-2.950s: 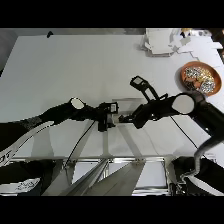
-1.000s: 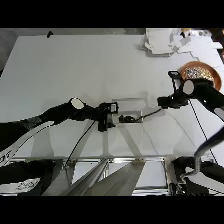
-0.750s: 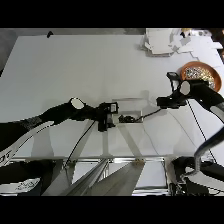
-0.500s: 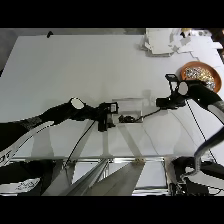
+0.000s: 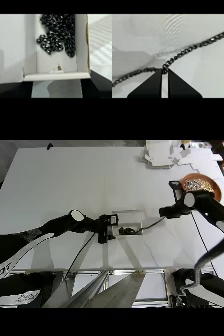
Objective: Fold the box and place the chain.
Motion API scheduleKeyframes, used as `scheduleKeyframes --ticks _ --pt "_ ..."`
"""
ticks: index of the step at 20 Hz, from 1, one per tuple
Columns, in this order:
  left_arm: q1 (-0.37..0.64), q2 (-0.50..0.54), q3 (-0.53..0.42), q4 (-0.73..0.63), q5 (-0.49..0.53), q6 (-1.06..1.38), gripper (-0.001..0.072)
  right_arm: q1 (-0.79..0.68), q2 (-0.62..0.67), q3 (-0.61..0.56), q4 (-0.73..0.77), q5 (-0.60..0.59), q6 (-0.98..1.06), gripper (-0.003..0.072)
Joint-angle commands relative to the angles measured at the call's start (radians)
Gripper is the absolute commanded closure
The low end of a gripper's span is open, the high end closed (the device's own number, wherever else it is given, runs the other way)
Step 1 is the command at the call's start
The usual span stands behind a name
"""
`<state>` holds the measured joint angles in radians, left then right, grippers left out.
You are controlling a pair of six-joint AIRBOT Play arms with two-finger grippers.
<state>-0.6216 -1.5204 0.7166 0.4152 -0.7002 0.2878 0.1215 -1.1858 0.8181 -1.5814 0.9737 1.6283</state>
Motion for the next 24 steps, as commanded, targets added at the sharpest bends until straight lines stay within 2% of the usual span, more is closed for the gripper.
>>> scheduleKeyframes --ticks 1,5,7,12,16,21,24 --pt "0.001 0.001 0.000 0.000 0.000 0.000 0.0438 0.000 0.156 0.000 0.040 0.042 -0.050 0.0666" --pt "0.001 0.001 0.000 0.000 0.000 0.000 0.0438 0.017 0.308 0.000 0.304 0.074 -0.176 0.0666" --pt "0.001 0.001 0.000 0.000 0.000 0.000 0.0438 0.082 0.369 0.000 0.358 0.066 -0.179 0.0666" --pt "0.001 0.001 0.000 0.000 0.000 0.000 0.0438 0.327 0.421 0.000 0.359 -0.010 -0.142 0.0666" --pt "0.001 0.001 0.000 0.000 0.000 0.000 0.0438 0.502 0.421 0.000 0.357 -0.132 -0.110 0.0665" --pt "0.001 0.001 0.000 0.000 0.000 0.000 0.0438 0.592 0.419 -0.002 0.262 -0.163 0.010 0.0665" --pt "0.001 0.001 0.000 0.000 0.000 0.000 0.0438 0.614 0.418 -0.015 0.254 -0.187 0.022 0.0665"
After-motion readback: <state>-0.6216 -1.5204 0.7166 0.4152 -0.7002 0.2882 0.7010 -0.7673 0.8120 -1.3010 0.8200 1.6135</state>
